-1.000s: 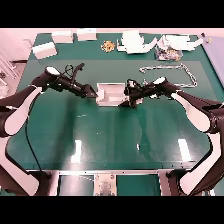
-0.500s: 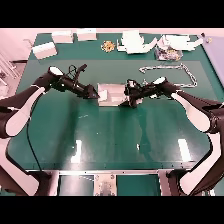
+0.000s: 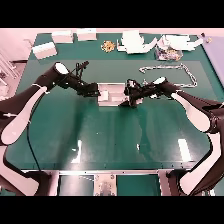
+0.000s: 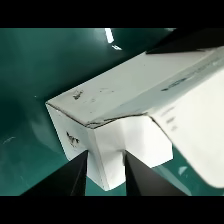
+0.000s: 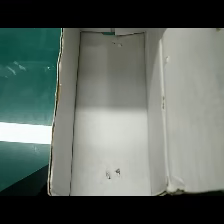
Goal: Fold the box and place the chain.
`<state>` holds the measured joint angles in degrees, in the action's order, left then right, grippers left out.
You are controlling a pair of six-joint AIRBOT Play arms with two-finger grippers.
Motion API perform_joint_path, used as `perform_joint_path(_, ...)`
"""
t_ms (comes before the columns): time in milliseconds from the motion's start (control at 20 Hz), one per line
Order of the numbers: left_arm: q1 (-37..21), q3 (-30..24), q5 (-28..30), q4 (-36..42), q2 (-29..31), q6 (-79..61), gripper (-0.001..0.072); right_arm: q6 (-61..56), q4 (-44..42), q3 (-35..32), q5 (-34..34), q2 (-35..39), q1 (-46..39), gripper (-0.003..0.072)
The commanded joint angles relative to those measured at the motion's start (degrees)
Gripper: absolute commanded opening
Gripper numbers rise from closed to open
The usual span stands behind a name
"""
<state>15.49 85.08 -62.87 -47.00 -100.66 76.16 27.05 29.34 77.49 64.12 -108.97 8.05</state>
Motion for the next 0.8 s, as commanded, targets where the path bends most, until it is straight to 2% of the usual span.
perform_joint_path(0,2.1,1.2,2.0,-7.0,0.3,8.3,0.0278,0.0,0.0,0.0,0.0,0.0,0.0,0.0575)
perform_joint_path(200,3.7,2.2,2.0,-10.1,0.3,13.1,0.0278,0.0,0.0,0.0,0.0,0.0,0.0,0.0575)
perform_joint_path(350,5.5,3.1,1.8,-16.4,0.3,19.6,0.0277,0.0,0.0,0.0,0.0,0.0,0.0,0.0575)
perform_joint_path(750,9.5,3.6,2.1,-21.3,0.3,26.0,0.0277,0.0,0.0,0.0,0.0,0.0,0.0,0.0575)
